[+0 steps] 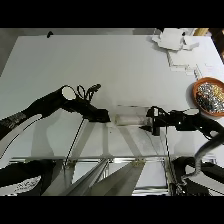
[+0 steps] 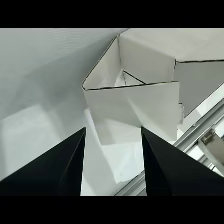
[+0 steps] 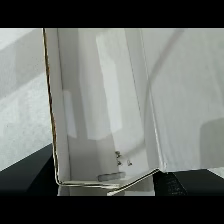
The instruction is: Fold the box and place the chain.
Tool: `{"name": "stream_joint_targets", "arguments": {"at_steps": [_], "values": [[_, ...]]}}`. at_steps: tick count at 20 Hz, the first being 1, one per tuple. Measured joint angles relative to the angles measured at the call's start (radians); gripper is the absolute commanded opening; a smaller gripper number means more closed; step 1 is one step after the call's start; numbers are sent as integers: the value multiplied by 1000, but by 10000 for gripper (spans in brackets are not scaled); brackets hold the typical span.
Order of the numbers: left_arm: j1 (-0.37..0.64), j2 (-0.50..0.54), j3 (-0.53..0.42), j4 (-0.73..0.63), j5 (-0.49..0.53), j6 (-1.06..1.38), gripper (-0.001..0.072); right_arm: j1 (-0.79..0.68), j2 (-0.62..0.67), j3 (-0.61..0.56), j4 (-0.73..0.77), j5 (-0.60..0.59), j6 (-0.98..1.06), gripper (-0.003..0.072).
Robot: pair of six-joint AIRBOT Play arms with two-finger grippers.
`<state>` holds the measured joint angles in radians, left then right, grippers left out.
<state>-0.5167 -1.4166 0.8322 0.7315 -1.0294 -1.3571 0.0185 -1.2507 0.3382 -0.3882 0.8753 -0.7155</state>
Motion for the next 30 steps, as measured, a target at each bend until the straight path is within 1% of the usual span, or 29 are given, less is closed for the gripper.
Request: {"name": "stream_joint_targets", "arguments": {"at_steps": [8, 14, 24, 30], "values": [[-49, -3, 3, -74, 27, 23, 394, 0, 0, 0, 0, 0, 0, 414], [-107, -3, 33, -82, 71, -10, 395, 0, 0, 0, 0, 0, 0, 414], [-193, -5, 117, 120, 137, -241, 394, 0, 0, 0, 0, 0, 0, 414], [-269, -26, 183, 286, 145, -415, 390, 0, 0, 0, 0, 0, 0, 414]]}}
